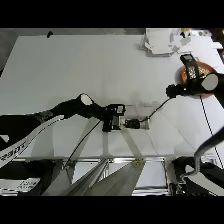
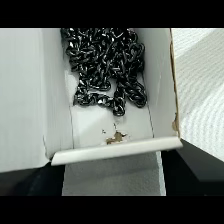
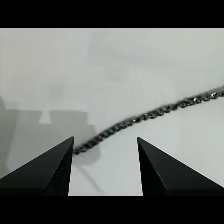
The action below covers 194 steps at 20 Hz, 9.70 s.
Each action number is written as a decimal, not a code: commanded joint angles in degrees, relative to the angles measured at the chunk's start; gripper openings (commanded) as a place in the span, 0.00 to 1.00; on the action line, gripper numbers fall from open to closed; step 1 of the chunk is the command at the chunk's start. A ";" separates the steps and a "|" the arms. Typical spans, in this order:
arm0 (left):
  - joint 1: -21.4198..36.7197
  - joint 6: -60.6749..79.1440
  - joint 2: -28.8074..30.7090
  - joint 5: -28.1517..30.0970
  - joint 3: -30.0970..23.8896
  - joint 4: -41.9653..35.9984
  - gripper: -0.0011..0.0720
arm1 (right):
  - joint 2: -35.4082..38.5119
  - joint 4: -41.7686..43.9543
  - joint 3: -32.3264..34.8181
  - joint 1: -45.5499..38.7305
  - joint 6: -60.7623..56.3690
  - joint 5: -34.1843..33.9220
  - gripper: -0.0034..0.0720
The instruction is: Fold the box and place the chain.
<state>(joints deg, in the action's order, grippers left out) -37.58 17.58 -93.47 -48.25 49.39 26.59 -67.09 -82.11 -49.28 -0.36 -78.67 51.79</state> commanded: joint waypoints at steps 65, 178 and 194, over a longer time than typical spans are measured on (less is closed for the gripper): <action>-0.02 0.00 0.04 0.00 0.04 0.00 0.13 | 17.86 8.92 7.74 33.14 -3.34 1.01 0.32; -0.02 0.00 0.04 -0.02 0.04 -0.02 0.13 | -6.34 22.95 -8.39 20.65 48.00 15.96 0.14; -0.02 0.00 0.04 0.00 0.04 0.00 0.13 | 7.87 26.38 6.03 20.65 59.69 13.94 0.47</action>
<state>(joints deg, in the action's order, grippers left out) -37.58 17.58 -93.47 -48.27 49.39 26.57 -60.40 -55.81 -44.80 20.25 -20.23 66.74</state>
